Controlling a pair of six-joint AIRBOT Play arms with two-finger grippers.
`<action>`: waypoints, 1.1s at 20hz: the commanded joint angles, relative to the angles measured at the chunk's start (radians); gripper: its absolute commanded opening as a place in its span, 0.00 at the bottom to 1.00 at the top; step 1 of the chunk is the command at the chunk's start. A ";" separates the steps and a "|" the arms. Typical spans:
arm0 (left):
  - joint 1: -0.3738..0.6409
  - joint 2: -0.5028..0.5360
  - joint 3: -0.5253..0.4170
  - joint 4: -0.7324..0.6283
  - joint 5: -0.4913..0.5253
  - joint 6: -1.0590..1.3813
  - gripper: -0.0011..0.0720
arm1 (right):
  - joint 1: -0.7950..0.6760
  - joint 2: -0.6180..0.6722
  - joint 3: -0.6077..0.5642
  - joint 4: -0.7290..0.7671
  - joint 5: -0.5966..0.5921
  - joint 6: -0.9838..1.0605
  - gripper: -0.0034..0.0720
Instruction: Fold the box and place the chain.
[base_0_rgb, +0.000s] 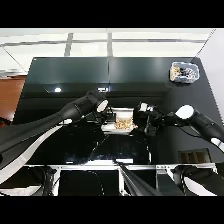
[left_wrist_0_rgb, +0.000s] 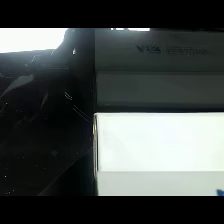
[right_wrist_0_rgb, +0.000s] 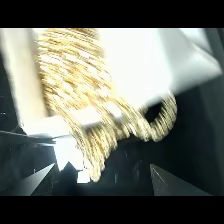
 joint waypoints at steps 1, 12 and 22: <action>0.001 0.000 0.001 0.000 0.000 0.000 0.05 | 0.047 -0.103 0.044 0.059 -0.018 -0.213 0.97; 0.001 0.000 0.001 0.000 0.000 0.000 0.05 | 0.042 -0.188 0.069 0.035 -0.059 -0.149 0.06; 0.001 0.000 0.001 0.000 0.000 0.000 0.05 | -0.055 0.164 0.070 -0.282 -0.006 0.527 0.06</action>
